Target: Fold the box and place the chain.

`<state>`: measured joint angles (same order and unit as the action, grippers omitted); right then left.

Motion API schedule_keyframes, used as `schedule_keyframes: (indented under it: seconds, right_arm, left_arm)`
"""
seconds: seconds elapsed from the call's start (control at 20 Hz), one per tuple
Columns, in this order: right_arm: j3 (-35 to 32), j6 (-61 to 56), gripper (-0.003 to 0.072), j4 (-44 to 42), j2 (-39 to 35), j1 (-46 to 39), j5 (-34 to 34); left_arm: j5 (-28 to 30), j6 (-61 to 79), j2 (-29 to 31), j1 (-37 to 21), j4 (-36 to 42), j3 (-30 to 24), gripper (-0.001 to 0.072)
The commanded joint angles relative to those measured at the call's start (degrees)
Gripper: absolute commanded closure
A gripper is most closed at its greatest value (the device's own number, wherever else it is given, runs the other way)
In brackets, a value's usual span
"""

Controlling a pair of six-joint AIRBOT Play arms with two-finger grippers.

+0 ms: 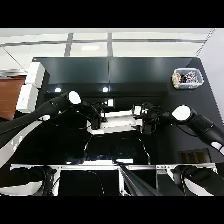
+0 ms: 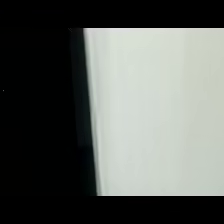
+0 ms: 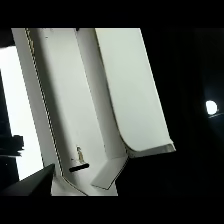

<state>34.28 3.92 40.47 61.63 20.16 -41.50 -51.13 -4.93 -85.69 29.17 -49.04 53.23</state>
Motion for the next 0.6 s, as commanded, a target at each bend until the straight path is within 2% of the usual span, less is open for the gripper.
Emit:
schedule_keyframes:
  seconds: [0.0, 0.55]
  right_arm:
    - [0.0, 4.3, -0.0023, -6.1, 2.3, -0.2, -2.6]
    - [-0.3, 11.5, -0.0021, -7.5, 8.9, -0.2, -5.9]
  left_arm:
    - [0.0, 0.0, 0.0, 0.0, 0.0, 0.0, 0.0684]
    - [0.0, 0.0, 0.0, 0.3, 0.0, 0.0, 0.0684]
